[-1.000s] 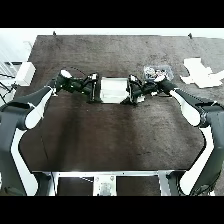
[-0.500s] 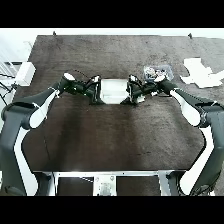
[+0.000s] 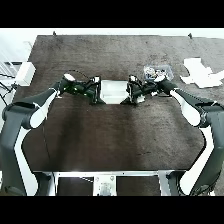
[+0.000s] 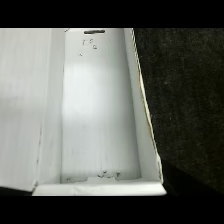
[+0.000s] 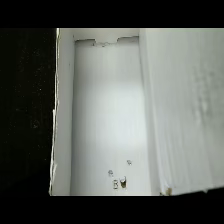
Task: Fold the box and place the chain.
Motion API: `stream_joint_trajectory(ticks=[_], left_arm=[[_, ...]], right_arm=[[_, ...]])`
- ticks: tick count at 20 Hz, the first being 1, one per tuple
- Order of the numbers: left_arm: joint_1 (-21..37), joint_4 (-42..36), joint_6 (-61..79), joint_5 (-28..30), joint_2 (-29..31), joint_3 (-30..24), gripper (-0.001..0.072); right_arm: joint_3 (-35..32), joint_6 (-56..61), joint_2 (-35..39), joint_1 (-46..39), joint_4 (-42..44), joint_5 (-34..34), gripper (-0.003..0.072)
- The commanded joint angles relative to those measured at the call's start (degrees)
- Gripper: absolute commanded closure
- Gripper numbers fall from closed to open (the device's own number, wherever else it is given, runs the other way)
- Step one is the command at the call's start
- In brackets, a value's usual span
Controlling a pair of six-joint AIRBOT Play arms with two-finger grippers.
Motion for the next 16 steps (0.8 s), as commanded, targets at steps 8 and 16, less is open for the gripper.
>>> stream_joint_trajectory(ticks=[8,16], left_arm=[[-0.02,-0.17,-1.92,0.22,-0.02,0.0,0.0174],[-0.04,-0.42,-1.81,0.33,0.0,0.02,0.0174]], right_arm=[[-0.02,0.02,0.0,0.07,0.04,-0.11,0.0184],[-0.02,0.02,0.0,0.07,0.04,-0.11,0.0184]])
